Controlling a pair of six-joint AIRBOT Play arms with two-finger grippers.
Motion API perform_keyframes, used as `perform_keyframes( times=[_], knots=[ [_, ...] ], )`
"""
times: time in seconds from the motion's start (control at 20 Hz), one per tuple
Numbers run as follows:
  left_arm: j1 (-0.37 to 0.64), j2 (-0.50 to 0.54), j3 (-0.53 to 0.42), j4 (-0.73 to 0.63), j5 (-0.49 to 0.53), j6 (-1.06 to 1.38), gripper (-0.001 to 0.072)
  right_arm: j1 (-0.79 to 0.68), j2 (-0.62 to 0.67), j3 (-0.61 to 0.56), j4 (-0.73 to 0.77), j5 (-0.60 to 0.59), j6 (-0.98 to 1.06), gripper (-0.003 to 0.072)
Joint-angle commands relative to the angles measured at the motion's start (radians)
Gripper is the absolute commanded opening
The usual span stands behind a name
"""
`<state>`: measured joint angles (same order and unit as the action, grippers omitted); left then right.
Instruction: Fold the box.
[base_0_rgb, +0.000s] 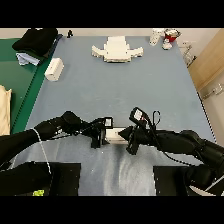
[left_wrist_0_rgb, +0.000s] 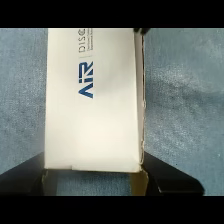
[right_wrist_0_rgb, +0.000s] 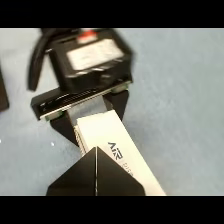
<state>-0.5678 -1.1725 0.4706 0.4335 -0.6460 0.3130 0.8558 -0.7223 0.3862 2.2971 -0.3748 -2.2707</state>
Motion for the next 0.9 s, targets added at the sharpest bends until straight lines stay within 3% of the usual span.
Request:
perform_keyframes(
  times=[0.0,0.25,0.85],
  knots=[
    [0.0,0.0,0.001,0.0,0.0,0.0,0.045,0.053,0.005,-0.084,0.034,0.211,0.259,0.0003],
    [0.0,0.0,0.001,0.0,0.0,0.0,0.0451,0.1,-0.028,-0.147,0.026,0.258,0.265,0.0003],
    [0.0,0.0,0.001,0.0,0.0,0.0,0.0451,0.1,-0.124,-0.151,0.021,0.253,0.265,0.0003]
  ],
)
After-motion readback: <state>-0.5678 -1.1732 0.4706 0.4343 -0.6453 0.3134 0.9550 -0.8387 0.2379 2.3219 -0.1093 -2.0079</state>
